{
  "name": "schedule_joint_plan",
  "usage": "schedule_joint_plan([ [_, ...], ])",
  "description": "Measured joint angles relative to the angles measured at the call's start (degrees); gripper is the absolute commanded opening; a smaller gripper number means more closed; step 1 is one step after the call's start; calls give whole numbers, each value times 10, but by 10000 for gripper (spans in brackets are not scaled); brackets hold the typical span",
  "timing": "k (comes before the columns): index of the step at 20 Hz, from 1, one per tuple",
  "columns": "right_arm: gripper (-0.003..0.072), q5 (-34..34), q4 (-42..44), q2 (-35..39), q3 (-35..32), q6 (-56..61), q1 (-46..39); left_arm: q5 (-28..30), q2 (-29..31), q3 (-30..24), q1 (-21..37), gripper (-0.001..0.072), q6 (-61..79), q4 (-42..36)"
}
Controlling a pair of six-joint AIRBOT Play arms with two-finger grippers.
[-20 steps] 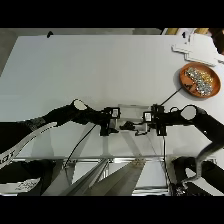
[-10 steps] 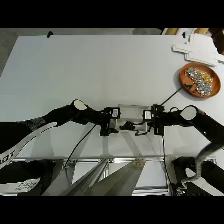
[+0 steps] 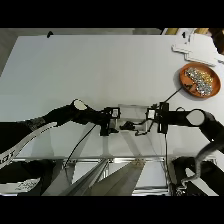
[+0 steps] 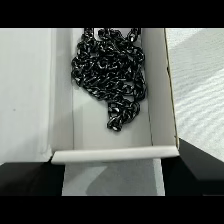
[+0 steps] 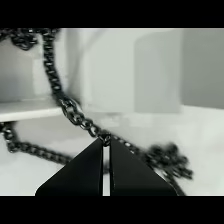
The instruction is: Fold the box and place the chain.
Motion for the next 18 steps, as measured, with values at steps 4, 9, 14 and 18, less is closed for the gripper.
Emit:
schedule_joint_plan([
  [4, 18, 26, -9, 107, 0, 120, 0, 0, 0, 0, 0, 170, 0, 0],
  [9, 18, 63, 64, 195, 0, 199, 0, 0, 0, 0, 0, 170, 0, 0],
  [14, 18, 79, 194, 217, 0, 216, 0, 0, 0, 0, 0, 170, 0, 0],
  [18, 18, 90, 258, 222, 0, 210, 0, 0, 0, 0, 0, 170, 0, 0],
])
